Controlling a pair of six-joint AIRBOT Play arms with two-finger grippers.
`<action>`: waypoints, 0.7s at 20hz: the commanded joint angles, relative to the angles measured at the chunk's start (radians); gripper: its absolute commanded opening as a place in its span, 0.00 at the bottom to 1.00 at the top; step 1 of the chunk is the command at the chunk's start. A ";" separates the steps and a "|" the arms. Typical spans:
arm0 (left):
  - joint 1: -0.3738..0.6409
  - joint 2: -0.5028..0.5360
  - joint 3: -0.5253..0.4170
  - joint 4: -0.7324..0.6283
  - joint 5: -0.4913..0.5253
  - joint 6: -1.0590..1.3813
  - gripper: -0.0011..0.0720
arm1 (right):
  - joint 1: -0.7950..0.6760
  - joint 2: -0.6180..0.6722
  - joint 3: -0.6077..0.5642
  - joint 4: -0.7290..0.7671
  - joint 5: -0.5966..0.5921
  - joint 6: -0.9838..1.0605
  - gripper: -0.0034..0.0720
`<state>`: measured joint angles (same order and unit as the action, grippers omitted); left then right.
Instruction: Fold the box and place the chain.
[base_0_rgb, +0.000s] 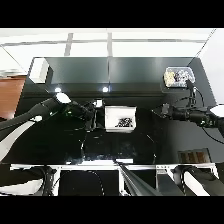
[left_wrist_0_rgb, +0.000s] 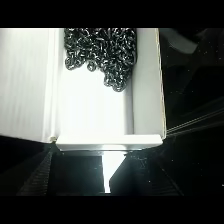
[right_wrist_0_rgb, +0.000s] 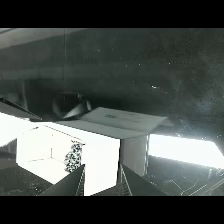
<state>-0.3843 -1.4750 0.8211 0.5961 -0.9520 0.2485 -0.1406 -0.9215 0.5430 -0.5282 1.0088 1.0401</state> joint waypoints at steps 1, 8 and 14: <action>-0.002 -0.002 0.002 0.005 -0.013 -0.014 0.99 | 0.000 0.000 0.000 0.000 0.000 0.000 0.40; -0.018 -0.002 0.002 -0.056 -0.002 -0.021 0.99 | 0.000 0.000 0.000 0.000 0.000 0.000 0.40; -0.060 -0.002 0.003 -0.043 0.056 -0.037 0.91 | 0.000 0.000 0.000 0.000 0.000 0.000 0.40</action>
<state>-0.4332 -1.4757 0.8234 0.5526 -0.9226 0.2207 -0.1406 -0.9215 0.5430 -0.5282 1.0088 1.0401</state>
